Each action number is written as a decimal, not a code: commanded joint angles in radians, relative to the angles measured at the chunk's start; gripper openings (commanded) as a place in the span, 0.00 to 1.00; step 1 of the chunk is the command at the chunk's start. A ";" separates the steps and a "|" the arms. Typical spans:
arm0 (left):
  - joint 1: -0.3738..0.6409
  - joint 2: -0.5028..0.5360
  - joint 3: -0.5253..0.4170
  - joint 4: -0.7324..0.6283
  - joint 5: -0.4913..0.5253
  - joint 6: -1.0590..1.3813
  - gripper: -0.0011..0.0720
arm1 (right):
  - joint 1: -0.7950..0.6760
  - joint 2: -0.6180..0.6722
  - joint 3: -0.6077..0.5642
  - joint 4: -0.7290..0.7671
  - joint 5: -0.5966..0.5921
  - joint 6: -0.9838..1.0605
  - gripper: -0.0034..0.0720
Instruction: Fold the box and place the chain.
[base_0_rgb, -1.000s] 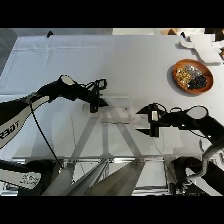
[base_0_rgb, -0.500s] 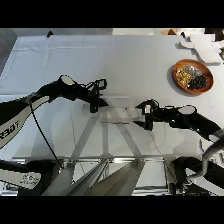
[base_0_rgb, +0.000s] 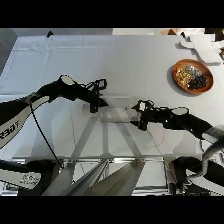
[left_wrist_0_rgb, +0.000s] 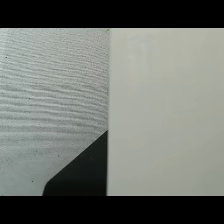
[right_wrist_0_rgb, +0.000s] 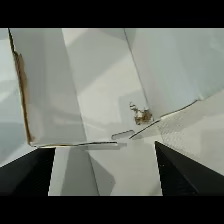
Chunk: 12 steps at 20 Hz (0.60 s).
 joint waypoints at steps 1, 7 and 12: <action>-0.001 -0.001 -0.001 0.000 0.000 0.000 0.03 | 0.005 -0.004 0.000 0.110 -0.011 0.079 0.97; 0.000 -0.001 -0.001 0.000 0.000 0.000 0.03 | 0.005 -0.004 0.000 0.140 -0.009 0.077 0.97; 0.000 -0.001 -0.001 0.000 0.000 0.000 0.03 | -0.001 -0.019 0.011 0.125 0.019 0.080 0.97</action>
